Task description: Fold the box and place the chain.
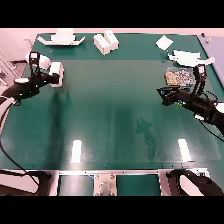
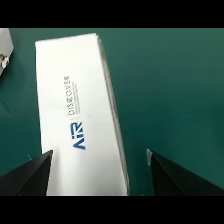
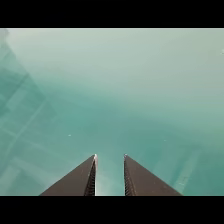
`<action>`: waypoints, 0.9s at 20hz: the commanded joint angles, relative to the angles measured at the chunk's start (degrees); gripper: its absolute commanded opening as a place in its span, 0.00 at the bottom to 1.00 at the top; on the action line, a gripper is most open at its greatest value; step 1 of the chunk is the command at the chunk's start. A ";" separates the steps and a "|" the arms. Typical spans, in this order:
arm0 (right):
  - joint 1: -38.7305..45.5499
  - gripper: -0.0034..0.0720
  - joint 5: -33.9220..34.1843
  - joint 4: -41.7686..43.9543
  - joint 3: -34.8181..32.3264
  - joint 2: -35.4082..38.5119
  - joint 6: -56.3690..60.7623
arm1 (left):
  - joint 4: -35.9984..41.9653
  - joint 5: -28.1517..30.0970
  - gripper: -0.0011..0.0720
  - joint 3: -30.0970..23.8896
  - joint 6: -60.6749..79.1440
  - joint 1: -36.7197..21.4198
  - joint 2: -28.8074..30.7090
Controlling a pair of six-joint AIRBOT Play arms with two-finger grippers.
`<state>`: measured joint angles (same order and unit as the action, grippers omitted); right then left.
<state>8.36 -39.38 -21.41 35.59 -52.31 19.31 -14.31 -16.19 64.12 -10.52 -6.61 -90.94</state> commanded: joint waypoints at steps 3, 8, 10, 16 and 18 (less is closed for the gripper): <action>-0.04 0.34 0.44 -0.02 -0.02 0.04 -0.02 | 0.20 -4.79 1.00 0.02 -1.51 -0.02 6.10; -0.04 0.34 0.44 0.00 -0.02 0.04 -0.02 | 0.17 -12.00 1.00 0.02 -3.02 -0.02 8.46; -0.04 0.34 0.44 0.00 -0.02 0.04 -0.02 | 0.20 -14.73 1.00 0.02 -4.72 -0.02 8.48; -0.04 0.34 0.44 0.00 -0.02 0.04 0.00 | 0.17 -16.00 1.00 0.02 -6.03 -0.02 8.48; -0.04 0.34 0.44 0.00 -0.02 0.04 -0.02 | 0.17 -15.98 1.00 0.02 -5.99 -0.02 8.48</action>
<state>8.36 -38.92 -21.41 35.62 -52.29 19.29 -14.15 -31.46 64.12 -16.21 -6.63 -82.52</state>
